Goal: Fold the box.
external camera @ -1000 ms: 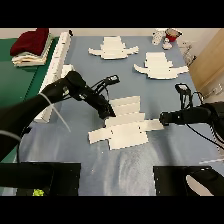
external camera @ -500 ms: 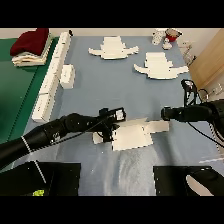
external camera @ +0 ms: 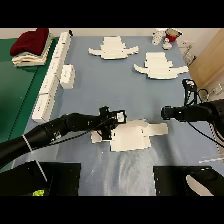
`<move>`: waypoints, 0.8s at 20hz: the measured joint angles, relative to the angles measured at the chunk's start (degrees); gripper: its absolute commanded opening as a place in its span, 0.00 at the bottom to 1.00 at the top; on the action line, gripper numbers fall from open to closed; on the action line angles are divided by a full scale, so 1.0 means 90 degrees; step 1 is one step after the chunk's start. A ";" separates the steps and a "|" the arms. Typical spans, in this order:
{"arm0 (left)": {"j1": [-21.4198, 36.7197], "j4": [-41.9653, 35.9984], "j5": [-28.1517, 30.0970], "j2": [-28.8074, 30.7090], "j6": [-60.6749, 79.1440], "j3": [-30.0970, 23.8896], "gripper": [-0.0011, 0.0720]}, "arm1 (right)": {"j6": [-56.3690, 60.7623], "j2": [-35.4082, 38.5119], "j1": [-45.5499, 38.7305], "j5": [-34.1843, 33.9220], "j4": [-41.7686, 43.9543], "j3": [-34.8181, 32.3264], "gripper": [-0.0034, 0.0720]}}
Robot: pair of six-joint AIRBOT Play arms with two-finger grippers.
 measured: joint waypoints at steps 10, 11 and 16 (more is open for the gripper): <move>0.0673 -0.0282 -0.1285 -0.0631 0.0447 0.0627 0.03 | 0.0012 0.0000 0.0000 0.0005 0.0002 0.0000 0.73; 0.0682 -0.0352 -0.1297 -0.0695 0.0452 0.0636 0.03 | 0.0015 0.0000 0.0000 0.0005 0.0000 0.0000 0.73; 0.0692 -0.0510 -0.1358 -0.0882 0.0483 0.0651 0.03 | 0.0015 0.0000 0.0000 0.0010 0.0002 -0.0017 0.73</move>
